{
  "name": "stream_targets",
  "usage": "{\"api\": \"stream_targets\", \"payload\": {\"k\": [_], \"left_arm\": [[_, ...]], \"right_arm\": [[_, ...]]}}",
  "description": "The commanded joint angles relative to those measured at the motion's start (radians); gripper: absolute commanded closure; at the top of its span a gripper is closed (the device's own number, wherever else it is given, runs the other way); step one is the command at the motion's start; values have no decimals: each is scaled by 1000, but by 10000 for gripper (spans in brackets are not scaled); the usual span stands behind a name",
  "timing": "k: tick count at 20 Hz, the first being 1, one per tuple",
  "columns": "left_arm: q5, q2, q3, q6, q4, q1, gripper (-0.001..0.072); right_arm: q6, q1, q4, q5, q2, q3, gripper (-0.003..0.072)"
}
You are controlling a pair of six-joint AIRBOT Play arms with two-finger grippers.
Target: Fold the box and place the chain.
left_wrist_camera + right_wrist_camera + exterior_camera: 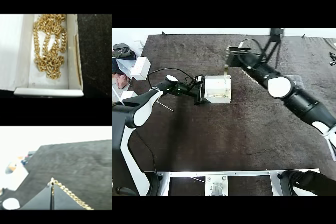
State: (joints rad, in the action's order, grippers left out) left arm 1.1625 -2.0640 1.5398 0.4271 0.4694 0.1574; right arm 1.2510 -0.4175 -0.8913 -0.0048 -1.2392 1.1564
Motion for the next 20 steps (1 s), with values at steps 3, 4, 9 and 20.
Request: {"api": "stream_targets", "payload": {"k": [3, 4, 9, 20], "left_arm": [[-1, 0, 0, 0, 0, 0, 362], [0, 0, 0, 0, 0, 0, 362], [-1, 0, 0, 0, -1, 0, 362], [0, 0, 0, 0, -2, 0, 362]], "right_arm": [[2, -84, -3, 3, -128, 48, 701], [2, -83, 10, 30, -154, 48, 701], [2, -41, -13, 112, -212, 16, 692], [40, 449, -29, 304, 38, -298, 311]]}}
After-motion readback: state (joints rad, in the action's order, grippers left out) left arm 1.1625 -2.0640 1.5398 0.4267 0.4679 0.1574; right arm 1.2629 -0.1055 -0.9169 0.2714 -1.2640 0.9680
